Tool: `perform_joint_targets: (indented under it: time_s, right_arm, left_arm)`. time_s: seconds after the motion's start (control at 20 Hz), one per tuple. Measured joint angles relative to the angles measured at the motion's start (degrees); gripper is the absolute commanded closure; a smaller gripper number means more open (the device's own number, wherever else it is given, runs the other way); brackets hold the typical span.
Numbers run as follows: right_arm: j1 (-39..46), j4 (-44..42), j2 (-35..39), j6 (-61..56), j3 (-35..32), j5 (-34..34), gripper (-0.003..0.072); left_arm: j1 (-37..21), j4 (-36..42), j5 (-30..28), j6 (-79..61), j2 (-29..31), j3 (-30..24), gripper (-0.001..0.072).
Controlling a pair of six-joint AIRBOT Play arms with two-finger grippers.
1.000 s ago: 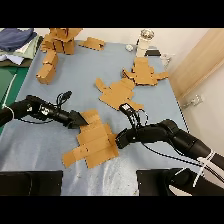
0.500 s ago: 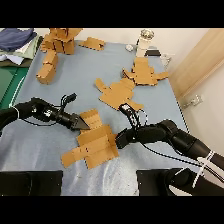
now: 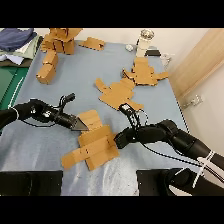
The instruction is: Fold the box.
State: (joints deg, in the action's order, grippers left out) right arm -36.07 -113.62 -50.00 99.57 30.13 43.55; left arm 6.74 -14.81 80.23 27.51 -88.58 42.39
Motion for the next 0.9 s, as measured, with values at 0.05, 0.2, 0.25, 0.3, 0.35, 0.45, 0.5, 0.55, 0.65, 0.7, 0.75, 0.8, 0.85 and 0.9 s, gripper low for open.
perform_joint_targets:
  time_s: [0.05,0.2,0.25,0.3,0.35,0.45,0.5,0.55,0.65,0.7,0.75,0.8,0.85,0.9]
  right_arm:
    - [0.13,1.38,0.00,-1.16,0.24,0.26,0.0380]
    - [1.90,10.88,0.04,-10.34,2.62,2.67,0.0379]
    - [2.95,14.73,0.04,-14.25,3.87,3.98,0.0379]
    - [4.31,18.49,0.04,-17.94,5.40,5.42,0.0380]
    - [5.70,21.07,0.04,-20.83,6.95,6.51,0.0406]
    - [8.44,24.61,0.04,-25.14,9.97,8.50,0.0683]
    - [9.20,25.05,0.04,-26.49,11.02,8.96,0.0683]
    - [9.77,24.92,0.04,-27.54,11.76,9.64,0.0683]
    - [10.49,22.21,0.04,-28.63,12.68,10.40,0.0683]
    - [10.73,20.04,0.04,-28.65,12.87,11.10,0.0683]
    - [10.75,17.77,0.04,-28.61,13.00,11.58,0.0683]
    - [10.78,15.76,0.04,-28.57,13.07,12.44,0.0683]
    - [10.64,14.38,0.04,-28.41,13.09,13.29,0.0683]
    - [10.54,13.38,0.04,-28.39,13.11,13.79,0.0683]
  left_arm:
    - [0.09,-0.02,-0.07,-1.75,0.00,0.09,0.0698]
    - [1.14,0.09,-0.55,-6.95,0.87,0.74,0.0699]
    - [1.88,0.02,-1.66,-8.57,1.73,0.98,0.0698]
    - [2.73,-0.15,-2.93,-9.84,2.75,1.25,0.0699]
    - [3.89,-0.83,-4.70,-10.88,4.02,1.44,0.0698]
    - [6.43,-2.43,-8.74,-12.44,6.75,1.68,0.0698]
    - [7.72,-2.97,-10.73,-13.18,8.13,1.79,0.0698]
    - [9.11,-3.50,-13.05,-14.08,9.68,1.86,0.0698]
    - [11.69,-4.35,-17.40,-15.78,12.55,1.90,0.0698]
    - [12.87,-5.05,-19.15,-16.63,13.79,1.92,0.0698]
    - [14.21,-5.77,-20.98,-17.46,14.93,1.97,0.0698]
    - [15.61,-6.45,-22.40,-18.36,15.80,1.95,0.0698]
    - [16.94,-6.75,-23.41,-19.19,16.37,1.95,0.0698]
    - [18.47,-7.06,-24.00,-20.02,16.79,1.95,0.0698]
